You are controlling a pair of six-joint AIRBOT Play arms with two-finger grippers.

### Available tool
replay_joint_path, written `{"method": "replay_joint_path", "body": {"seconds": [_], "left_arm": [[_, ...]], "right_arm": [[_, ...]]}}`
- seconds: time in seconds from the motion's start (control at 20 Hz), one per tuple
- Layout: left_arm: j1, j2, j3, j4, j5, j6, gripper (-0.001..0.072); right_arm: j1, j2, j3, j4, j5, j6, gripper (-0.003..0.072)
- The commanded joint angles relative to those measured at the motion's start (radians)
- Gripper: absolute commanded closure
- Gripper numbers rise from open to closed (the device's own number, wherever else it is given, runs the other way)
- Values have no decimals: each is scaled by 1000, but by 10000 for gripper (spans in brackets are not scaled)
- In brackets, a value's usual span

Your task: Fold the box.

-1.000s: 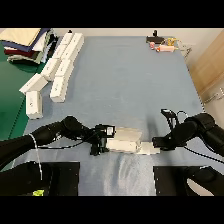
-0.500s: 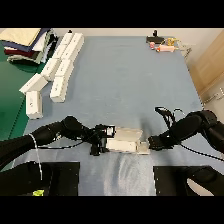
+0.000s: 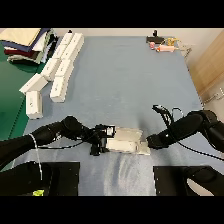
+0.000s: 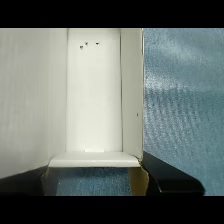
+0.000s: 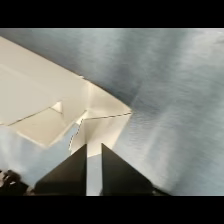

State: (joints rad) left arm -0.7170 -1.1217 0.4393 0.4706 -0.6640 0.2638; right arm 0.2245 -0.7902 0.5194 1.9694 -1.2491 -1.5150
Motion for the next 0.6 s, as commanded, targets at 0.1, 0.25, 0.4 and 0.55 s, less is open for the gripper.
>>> {"method": "replay_joint_path", "body": {"seconds": [0.1,0.25,0.4,0.55], "left_arm": [[0,1,1,0,0,0,203],[0,1,1,0,0,0,203],[0,0,1,0,0,0,204],[0,1,1,0,0,0,203]], "right_arm": [[0,0,0,-233,-32,124,683],[0,-5,-8,-263,-26,139,683],[0,-25,-42,-224,19,138,683],[0,-63,-69,-143,56,105,683]]}}
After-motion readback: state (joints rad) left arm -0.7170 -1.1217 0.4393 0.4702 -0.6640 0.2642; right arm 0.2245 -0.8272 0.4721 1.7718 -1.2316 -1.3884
